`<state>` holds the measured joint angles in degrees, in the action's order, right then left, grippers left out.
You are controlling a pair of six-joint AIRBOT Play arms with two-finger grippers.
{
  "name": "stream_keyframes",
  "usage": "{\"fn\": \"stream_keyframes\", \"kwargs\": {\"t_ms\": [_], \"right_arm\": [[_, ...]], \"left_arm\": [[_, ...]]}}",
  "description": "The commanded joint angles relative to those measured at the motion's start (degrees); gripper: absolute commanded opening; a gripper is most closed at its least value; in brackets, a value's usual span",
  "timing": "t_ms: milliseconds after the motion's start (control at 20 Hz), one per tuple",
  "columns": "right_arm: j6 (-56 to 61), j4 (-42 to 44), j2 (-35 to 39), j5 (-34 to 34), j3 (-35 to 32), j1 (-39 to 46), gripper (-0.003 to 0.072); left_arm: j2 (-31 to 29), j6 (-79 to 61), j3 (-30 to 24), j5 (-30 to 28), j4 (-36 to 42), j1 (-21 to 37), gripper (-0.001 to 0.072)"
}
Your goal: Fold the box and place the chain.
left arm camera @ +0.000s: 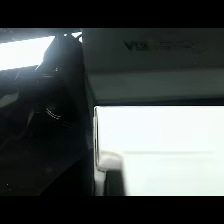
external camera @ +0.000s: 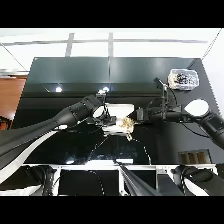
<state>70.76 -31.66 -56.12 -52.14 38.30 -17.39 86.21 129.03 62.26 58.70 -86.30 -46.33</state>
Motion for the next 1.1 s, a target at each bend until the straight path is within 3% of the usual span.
{"fn": "stream_keyframes", "kwargs": {"t_ms": [0,100,250,350,400,450,550,700,800,900,1050], "right_arm": [[0.5,-0.81,0.02,0.07,-0.46,2.71,0.0415],[-0.04,-5.86,2.23,-5.53,-0.46,7.76,0.0415],[-4.02,-22.03,6.01,-14.12,-0.57,12.33,0.0414],[-9.03,-28.02,6.43,-13.7,-2.08,12.28,0.0438],[-10.47,-27.02,6.38,-9.81,-4.17,12.26,0.0617],[-13.42,-24.26,6.14,-6.23,-6.49,12.26,0.0655],[-22.45,-19.32,5.2,-1.62,-10.14,12.17,0.0655],[-44.94,-19.3,4.87,5.95,-13.53,8.83,0.0653],[-53.75,-17.97,4.17,8.85,-13.97,5.77,0.0652],[-59.1,-9.18,0.85,12.04,-13.97,4.26,0.0651],[-79.19,-0.74,-4.87,12.87,-13.79,3.23,0.0652]], "left_arm": [[0.0,0.0,0.0,0.02,-0.04,0.02,0.0027],[0.0,0.0,0.0,0.0,-0.15,0.02,0.0027],[0.0,0.0,0.0,-0.04,-0.17,0.02,0.0027],[0.0,0.0,0.0,-0.02,-0.17,0.02,0.0027],[0.0,0.0,0.0,-0.02,-0.17,0.02,0.0027],[0.0,0.0,0.0,0.0,-0.22,0.04,0.0027],[0.0,0.0,0.0,-0.07,-0.22,0.04,0.0027],[0.0,0.0,0.02,-0.13,-0.22,0.04,0.0027],[0.0,0.0,0.0,-0.13,-0.22,0.04,0.0027],[0.0,0.0,0.02,-0.2,-0.2,0.04,0.0026],[0.0,0.0,0.02,-0.17,-0.2,0.02,0.0027]]}}
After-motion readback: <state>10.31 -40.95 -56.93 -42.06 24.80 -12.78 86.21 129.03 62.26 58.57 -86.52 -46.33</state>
